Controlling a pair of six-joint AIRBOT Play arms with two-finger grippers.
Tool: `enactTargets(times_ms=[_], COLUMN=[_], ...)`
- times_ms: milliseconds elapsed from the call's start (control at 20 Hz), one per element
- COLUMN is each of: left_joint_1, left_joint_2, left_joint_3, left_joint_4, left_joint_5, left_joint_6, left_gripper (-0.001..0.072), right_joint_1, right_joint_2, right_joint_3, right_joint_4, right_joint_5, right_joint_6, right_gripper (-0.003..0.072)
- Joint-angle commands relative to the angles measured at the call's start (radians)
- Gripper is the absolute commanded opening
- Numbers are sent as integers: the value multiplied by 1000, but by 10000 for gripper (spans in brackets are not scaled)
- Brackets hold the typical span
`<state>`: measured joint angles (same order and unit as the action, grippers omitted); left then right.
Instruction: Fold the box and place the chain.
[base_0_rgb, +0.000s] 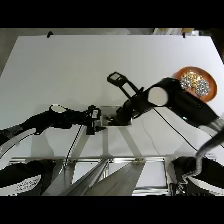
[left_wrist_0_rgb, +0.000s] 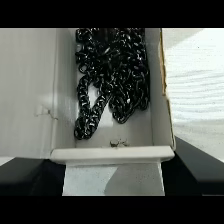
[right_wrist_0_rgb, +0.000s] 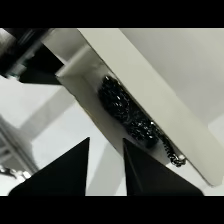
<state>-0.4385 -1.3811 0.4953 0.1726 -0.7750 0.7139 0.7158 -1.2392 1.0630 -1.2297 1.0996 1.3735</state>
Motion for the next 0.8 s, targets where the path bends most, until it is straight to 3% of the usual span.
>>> enactTargets(times_ms=[0,100,250,350,400,600,750], left_joint_1=[0,0,0,0,0,0,0], left_joint_2=[1,1,1,1,1,1,1], left_joint_3=[1,1,1,1,1,1,1], left_joint_4=[0,0,0,0,0,0,0], left_joint_5=[0,0,0,0,0,0,0], left_joint_6=[0,0,0,0,0,0,0], left_gripper=[138,138,138,138,138,138,138], right_joint_1=[1,-19,-100,-171,-206,-344,-430], right_joint_2=[-93,-92,-90,-90,-89,-104,-112], right_joint_3=[3,62,260,359,375,343,229], right_joint_4=[-50,-54,-55,-55,-55,-139,-165], right_joint_5=[34,122,304,307,296,287,211], right_joint_6=[13,13,13,14,14,18,70], right_gripper=[303,302,288,187,185,224,281])
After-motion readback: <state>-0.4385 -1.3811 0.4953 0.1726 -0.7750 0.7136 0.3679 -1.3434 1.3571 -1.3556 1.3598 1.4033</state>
